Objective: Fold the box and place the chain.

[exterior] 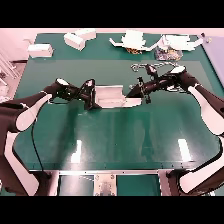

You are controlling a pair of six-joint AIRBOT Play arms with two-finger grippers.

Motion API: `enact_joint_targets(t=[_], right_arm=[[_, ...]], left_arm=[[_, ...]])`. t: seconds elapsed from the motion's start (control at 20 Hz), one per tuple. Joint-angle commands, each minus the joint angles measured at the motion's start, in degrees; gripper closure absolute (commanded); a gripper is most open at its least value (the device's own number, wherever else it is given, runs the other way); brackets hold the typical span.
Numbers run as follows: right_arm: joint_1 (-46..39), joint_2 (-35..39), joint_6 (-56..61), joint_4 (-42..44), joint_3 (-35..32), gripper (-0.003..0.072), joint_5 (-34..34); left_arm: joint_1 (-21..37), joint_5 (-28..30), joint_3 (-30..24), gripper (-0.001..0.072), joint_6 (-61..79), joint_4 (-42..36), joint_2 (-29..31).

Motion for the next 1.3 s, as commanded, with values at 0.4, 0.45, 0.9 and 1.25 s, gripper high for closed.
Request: enact_joint_targets(t=[0.4,0.45,0.9,1.25], right_arm=[[8.0,-3.04,0.15,6.05,0.68,0.0679,-24.7],[8.09,-3.87,0.22,4.81,1.44,0.0679,-25.38],[7.82,-8.13,1.4,-4.17,4.52,0.0679,-30.1],[7.74,-6.97,1.25,-3.41,5.4,0.0682,-28.11]], left_arm=[[0.04,0.02,0.04,0.022,-0.02,0.0,0.0],[0.04,0.0,0.04,0.022,-0.02,0.0,0.0],[0.04,0.02,0.04,0.022,-0.02,0.0,0.0],[0.04,0.02,0.04,0.022,-0.02,0.0,0.0]])
